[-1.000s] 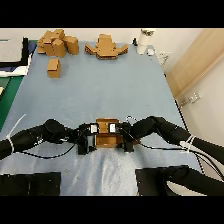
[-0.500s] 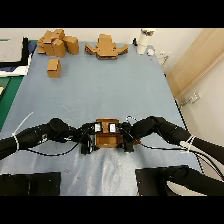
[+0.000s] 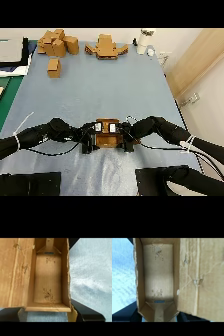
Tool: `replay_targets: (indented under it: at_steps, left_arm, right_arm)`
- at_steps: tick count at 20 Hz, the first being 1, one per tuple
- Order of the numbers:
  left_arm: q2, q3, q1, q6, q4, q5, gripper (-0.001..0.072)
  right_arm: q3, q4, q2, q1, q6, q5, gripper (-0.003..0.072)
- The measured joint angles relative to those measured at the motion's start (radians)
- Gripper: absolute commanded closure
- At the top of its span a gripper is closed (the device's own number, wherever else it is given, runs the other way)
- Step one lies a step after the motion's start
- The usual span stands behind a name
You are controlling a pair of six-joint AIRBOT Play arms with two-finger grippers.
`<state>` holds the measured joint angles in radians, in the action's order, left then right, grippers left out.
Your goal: Fold the box.
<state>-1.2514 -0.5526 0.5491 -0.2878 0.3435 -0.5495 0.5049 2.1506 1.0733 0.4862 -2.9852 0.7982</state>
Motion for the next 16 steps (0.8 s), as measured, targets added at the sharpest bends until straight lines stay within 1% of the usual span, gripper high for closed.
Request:
replay_targets:
  at_steps: [1,16]
  left_arm:
    - [0.0,0.0,0.0,0.0,0.0,0.0,0.0264]
    - [0.0,0.0,0.0,0.001,0.0,-0.001,0.0264]
  right_arm:
    - [0.0,0.0,0.0,0.0,0.001,0.0,0.0142]
    - [0.0,0.0,0.0,0.0,0.0,0.0,0.0142]
